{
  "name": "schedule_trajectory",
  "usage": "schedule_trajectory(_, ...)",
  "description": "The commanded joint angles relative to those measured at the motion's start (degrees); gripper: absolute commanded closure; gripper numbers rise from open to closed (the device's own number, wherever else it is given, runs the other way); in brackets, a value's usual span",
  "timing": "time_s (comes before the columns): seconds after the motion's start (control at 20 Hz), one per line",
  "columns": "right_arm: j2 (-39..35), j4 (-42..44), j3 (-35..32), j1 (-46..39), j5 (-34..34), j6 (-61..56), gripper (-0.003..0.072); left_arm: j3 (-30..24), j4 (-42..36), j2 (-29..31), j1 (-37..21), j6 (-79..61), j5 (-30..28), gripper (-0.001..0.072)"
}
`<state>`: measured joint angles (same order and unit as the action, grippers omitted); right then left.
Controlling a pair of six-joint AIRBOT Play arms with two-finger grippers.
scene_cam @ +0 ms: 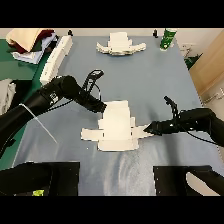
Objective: Fold the box.
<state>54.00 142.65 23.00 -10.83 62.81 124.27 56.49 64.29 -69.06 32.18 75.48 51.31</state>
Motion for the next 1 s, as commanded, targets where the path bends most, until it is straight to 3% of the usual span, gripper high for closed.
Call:
schedule_trajectory(0.0, -6.29, -0.15, -3.76, 0.02, -3.87, 4.44, 0.0686, -0.02, 0.04, 0.0, -0.11, -0.04, -2.89, 0.0696)
schedule_trajectory(0.25, -11.69, -0.13, -7.06, 0.02, -7.43, 4.35, 0.0686, -0.02, -2.58, -0.07, -0.76, -1.51, -3.61, 0.0694)
schedule_trajectory(0.45, -11.5, -0.15, -7.67, 0.02, -7.52, 4.35, 0.0686, -0.02, -9.05, -0.09, -11.02, -9.77, 4.09, 0.0693)
schedule_trajectory(0.5, -11.5, -0.15, -7.67, 0.02, -7.48, 4.33, 0.0686, -0.02, -13.55, -0.22, -14.69, -13.46, 7.17, 0.0629)
schedule_trajectory(0.55, -11.5, -0.13, -7.67, 0.02, -7.48, 4.31, 0.0686, -0.02, -17.92, -0.59, -17.88, -16.11, 9.88, 0.0351)
schedule_trajectory(0.6, -11.5, 0.02, -7.69, 0.02, -7.5, 4.31, 0.0686, -0.04, -21.46, -1.2, -20.63, -18.32, 11.87, 0.0218)
schedule_trajectory(0.7, -11.5, 0.22, -7.67, 0.04, -7.48, 4.31, 0.0686, -0.04, -25.38, -3.41, -23.91, -23.91, 16.0, 0.0217)
schedule_trajectory(0.95, -11.45, 0.22, -7.67, 0.37, -7.5, 4.13, 0.0685, -0.02, -32.46, -14.51, -23.8, -33.66, 19.76, 0.0218)
